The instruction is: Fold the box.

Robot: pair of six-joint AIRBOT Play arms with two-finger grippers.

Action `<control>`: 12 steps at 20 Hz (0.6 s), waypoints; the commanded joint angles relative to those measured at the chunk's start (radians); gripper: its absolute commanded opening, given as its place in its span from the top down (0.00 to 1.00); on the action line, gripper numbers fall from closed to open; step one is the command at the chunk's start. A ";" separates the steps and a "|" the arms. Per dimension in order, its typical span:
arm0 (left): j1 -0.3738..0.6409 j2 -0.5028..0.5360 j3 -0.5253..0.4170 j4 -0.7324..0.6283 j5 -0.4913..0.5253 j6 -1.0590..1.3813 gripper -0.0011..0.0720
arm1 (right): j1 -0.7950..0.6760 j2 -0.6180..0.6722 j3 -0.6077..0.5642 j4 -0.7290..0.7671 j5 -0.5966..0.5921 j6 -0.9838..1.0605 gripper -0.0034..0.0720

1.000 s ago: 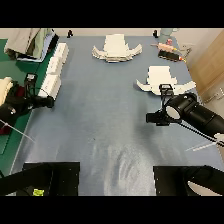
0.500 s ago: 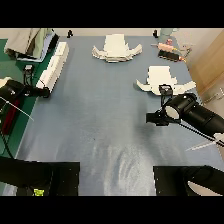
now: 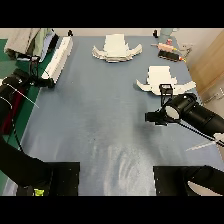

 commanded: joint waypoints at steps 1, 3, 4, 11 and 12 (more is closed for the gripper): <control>-0.008 -0.063 0.076 0.001 -0.006 -0.030 0.34 | 0.000 -0.001 0.000 0.000 -0.003 0.008 0.95; -0.008 -0.082 0.092 0.001 -0.010 -0.029 0.34 | 0.000 -0.001 0.000 0.000 -0.003 0.008 0.95; -0.008 -0.086 0.092 0.002 -0.010 -0.029 0.34 | 0.000 -0.001 0.000 0.000 -0.003 0.008 0.95; -0.008 -0.095 0.092 0.001 -0.001 -0.027 0.34 | 0.000 -0.001 0.000 0.000 -0.003 0.008 0.95; -0.008 -0.095 0.092 0.001 -0.002 -0.027 0.34 | 0.000 -0.001 0.000 0.000 -0.003 0.008 0.95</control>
